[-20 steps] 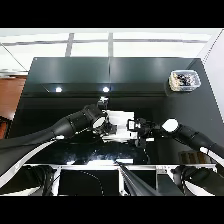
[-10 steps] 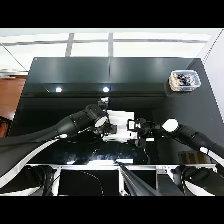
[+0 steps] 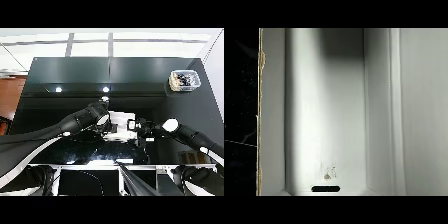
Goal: Fold the box and place the chain.
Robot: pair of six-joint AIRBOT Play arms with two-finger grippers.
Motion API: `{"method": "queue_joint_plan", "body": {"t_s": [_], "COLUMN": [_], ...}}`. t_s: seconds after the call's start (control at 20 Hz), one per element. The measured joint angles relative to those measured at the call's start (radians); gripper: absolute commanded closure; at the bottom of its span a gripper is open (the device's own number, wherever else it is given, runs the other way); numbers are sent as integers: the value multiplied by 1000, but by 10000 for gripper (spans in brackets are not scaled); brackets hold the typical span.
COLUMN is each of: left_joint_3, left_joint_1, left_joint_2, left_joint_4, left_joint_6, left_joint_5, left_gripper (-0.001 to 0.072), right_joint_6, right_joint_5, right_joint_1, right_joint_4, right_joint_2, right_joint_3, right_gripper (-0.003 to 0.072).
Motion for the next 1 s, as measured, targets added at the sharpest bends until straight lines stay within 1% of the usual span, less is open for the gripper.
{"method": "queue_joint_plan", "body": {"t_s": [0.1, 0.15, 0.2, 0.25, 0.3, 1.0], "left_joint_3": [0, 1, 1, 1, 1, 1], "left_joint_1": [0, 0, 0, -1, -1, 3], "left_joint_2": [0, 0, -1, -1, -1, -1], "left_joint_4": [-1, -1, -5, -11, -15, -5], "left_joint_6": [3, 7, 10, 10, 10, -12], "left_joint_5": [-1, -1, -3, 1, 1, -23], "left_gripper": [638, 582, 480, 343, 265, 267], "right_joint_6": [0, 0, 0, 0, 0, 0], "right_joint_5": [0, 0, 0, 0, -1, -1], "right_joint_1": [0, 0, 0, 0, 0, 0], "right_joint_4": [0, 0, 0, 0, 0, 0], "right_joint_2": [0, 0, 0, 0, 0, 0], "right_joint_3": [0, 0, 0, 0, 0, 0], "right_gripper": [115, 115, 115, 115, 115, 115]}}
